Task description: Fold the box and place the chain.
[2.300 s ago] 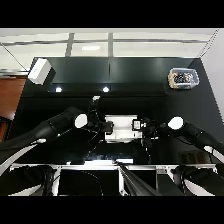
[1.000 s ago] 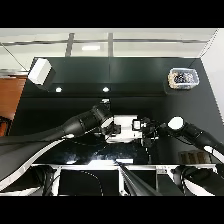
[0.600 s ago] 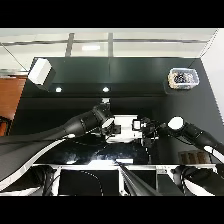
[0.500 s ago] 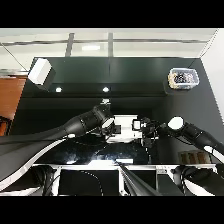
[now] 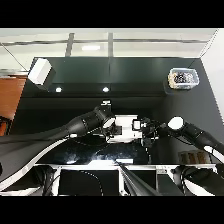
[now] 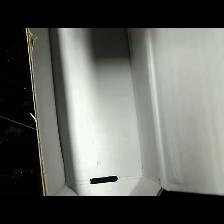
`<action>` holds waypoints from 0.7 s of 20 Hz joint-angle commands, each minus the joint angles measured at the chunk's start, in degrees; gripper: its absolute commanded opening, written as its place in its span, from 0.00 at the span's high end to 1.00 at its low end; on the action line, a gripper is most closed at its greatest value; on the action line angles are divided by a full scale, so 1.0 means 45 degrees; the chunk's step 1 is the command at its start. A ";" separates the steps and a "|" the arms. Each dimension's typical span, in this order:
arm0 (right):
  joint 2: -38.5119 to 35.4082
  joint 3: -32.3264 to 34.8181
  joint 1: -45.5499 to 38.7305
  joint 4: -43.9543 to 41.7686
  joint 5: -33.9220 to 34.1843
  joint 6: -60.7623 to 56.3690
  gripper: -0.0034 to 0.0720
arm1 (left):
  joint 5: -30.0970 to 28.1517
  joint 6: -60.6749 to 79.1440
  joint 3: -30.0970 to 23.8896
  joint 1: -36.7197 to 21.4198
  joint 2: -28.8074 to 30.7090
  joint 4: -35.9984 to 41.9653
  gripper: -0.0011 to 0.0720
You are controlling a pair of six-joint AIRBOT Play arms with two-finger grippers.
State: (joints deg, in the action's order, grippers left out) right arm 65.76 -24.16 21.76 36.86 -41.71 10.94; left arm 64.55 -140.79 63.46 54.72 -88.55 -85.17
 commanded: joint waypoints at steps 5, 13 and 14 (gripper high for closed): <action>0.0010 0.0000 0.0010 -0.0005 -0.0005 -0.0005 0.70 | 0.0010 0.0049 0.0233 0.0005 -0.0015 -0.0024 0.94; 0.0010 0.0000 0.0010 -0.0005 -0.0005 -0.0005 0.70 | 0.0063 0.0044 0.0398 -0.0068 -0.0019 -0.0078 0.44; 0.0010 0.0000 0.0010 0.0000 -0.0005 0.0000 0.71 | 0.0068 0.0029 0.0398 -0.0068 -0.0019 -0.0078 0.47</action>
